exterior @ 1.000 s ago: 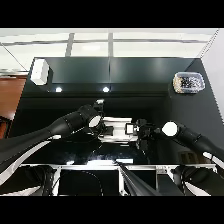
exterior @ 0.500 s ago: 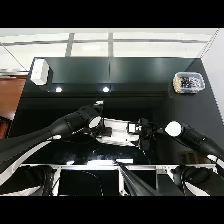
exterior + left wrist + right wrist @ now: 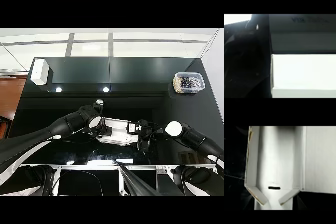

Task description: Fold the box and place the chain.

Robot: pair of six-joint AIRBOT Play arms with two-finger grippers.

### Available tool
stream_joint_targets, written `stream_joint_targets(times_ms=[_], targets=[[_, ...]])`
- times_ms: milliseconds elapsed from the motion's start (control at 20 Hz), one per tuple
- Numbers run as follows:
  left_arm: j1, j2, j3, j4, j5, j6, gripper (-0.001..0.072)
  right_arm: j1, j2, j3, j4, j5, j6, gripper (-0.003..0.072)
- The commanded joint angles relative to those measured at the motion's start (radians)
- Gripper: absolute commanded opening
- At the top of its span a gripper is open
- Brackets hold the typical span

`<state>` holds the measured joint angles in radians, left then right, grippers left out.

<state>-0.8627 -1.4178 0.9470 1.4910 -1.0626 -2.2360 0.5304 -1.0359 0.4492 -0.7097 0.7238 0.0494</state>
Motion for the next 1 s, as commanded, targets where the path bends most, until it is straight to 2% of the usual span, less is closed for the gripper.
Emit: stream_joint_targets(times_ms=[0, 50, 150, 300, 450, 800, 850, 900, 950], targets=[[0.0, 0.0, 0.0, 0.0, 0.004, -0.002, 0.0025, 0.0, 0.001, -0.001, 0.024, 0.005, 0.0, 0.0437], [0.0, 0.0, 0.0, 0.001, 0.006, -0.002, 0.0025, 0.0, 0.001, -0.001, 0.034, 0.006, 0.0, 0.0436], [0.0, 0.0, 0.0, 0.0, 0.008, -0.002, 0.0026, 0.0, 0.001, -0.001, 0.063, 0.005, 0.037, 0.019], [0.0, 0.0, 0.0, 0.0, 0.008, -0.002, 0.0026, 0.0, -0.002, -0.001, 0.1, -0.021, 0.052, 0.0192], [0.0, 0.0, 0.0, 0.0, 0.011, -0.002, 0.0026, 0.019, -0.035, -0.001, 0.24, -0.072, 0.051, 0.0192], [0.0, 0.0, 0.0, 0.0, 0.01, -0.001, 0.0027, 0.051, -0.048, -0.003, 0.219, -0.1, 0.053, 0.0191], [0.0, 0.0, 0.0, 0.0, 0.01, -0.001, 0.0027, 0.051, -0.048, -0.004, 0.219, -0.103, 0.063, 0.023], [0.0, 0.0, 0.0, 0.0, 0.01, -0.001, 0.0027, 0.051, -0.048, -0.007, 0.219, -0.119, 0.087, 0.0444], [0.0, 0.0, 0.0, 0.0, 0.01, -0.001, 0.0027, 0.051, -0.048, -0.01, 0.218, -0.121, 0.089, 0.0429]])
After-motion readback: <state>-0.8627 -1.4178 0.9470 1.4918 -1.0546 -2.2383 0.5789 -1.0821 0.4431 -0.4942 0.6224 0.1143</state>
